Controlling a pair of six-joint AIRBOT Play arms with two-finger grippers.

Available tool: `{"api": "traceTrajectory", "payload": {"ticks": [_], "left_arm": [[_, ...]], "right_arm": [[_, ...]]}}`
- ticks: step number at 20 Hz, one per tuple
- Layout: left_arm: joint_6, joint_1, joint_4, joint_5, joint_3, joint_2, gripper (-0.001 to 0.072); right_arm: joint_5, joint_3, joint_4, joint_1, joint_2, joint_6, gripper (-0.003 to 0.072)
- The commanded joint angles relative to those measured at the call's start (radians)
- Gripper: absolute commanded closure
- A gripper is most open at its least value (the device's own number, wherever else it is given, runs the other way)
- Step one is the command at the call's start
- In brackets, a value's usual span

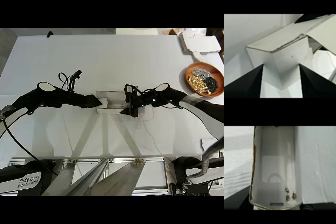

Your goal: Fold the box and place the chain.

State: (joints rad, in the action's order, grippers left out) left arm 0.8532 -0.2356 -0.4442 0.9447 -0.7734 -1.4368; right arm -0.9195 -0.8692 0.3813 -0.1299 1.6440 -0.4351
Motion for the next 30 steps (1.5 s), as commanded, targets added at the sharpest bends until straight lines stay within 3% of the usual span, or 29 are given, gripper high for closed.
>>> {"api": "traceTrajectory", "payload": {"ticks": [1,7,13,16,17,18,22,28,29,30], "left_arm": [[0.0,-0.027,-0.038,-0.079,0.0,0.0,0.0202],[0.004,-0.053,-0.156,-0.157,0.0,0.0,0.0202],[0.009,-0.055,-0.151,-0.172,0.0,0.007,0.0202],[0.036,-0.055,-0.149,-0.161,0.0,0.044,0.0139],[0.075,-0.055,-0.149,-0.159,0.0,0.06,0.0046],[0.118,-0.055,-0.161,-0.156,-0.004,0.075,0.0029],[0.318,-0.084,-0.37,-0.09,-0.08,0.083,0.003],[0.617,-0.207,-0.724,-0.051,-0.177,0.069,0.0037],[0.676,-0.225,-0.78,-0.048,-0.187,0.059,0.0091],[0.711,-0.238,-0.81,-0.037,-0.198,0.044,0.0095]], "right_arm": [[0.0,0.0,0.0,0.0,-0.001,0.0,0.0281],[0.0,0.0,-0.001,0.0,0.0,0.0,0.0281],[0.0,0.0,-0.001,0.0,0.0,0.0,0.0281],[0.0,0.0,0.0,0.0,-0.001,0.0,0.0281],[0.0,0.0,0.0,0.0,0.0,0.0,0.0281],[0.0,0.0,0.0,0.0,0.0,0.0,0.0281],[0.0,0.0,0.0,0.0,0.0,0.0,0.0281],[0.0,0.0,0.0,0.0,-0.001,0.0,0.0281],[0.0,0.0,0.0,0.0,-0.001,0.0,0.0281],[0.0,0.0,0.0,0.0,-0.001,0.0,0.0281]]}}
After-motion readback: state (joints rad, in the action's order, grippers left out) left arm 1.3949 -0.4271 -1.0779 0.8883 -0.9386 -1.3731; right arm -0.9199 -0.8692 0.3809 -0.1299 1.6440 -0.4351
